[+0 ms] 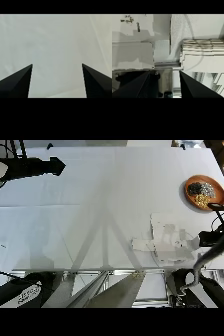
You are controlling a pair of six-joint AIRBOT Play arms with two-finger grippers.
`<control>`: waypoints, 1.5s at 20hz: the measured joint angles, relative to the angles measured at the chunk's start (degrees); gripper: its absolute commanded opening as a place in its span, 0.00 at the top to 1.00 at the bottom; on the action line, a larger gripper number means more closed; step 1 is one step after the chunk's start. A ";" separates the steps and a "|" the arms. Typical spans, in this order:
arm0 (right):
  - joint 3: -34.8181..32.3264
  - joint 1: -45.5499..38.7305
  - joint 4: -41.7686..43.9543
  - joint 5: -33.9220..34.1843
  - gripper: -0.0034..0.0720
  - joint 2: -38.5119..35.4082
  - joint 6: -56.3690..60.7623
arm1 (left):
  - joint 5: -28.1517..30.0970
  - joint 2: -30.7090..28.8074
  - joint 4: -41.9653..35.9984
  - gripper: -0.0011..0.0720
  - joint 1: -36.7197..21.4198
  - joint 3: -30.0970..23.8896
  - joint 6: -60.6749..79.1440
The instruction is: Fold the box and place the chain.
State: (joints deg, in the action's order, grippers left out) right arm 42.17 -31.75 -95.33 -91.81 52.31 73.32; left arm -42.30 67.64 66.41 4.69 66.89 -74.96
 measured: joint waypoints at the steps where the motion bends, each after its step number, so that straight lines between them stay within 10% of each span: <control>1: 0.00 0.00 -0.15 0.20 0.41 0.81 0.04 | 0.00 0.00 0.00 0.03 0.00 0.00 0.00; 18: 0.09 0.00 -2.84 11.32 0.44 11.39 -0.42 | 0.00 0.00 0.02 0.03 0.00 0.00 0.00; 23: 0.11 0.00 -1.57 10.99 0.91 15.50 -2.73 | 0.00 0.00 0.02 0.03 0.00 0.00 0.02; 30: 1.09 2.03 -0.96 10.36 0.94 16.48 -6.84 | 0.02 0.00 0.00 0.03 0.02 0.00 0.00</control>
State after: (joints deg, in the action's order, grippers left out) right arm 43.27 -29.71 -96.29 -81.45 68.79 66.48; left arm -42.28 67.64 66.41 4.71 66.89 -74.96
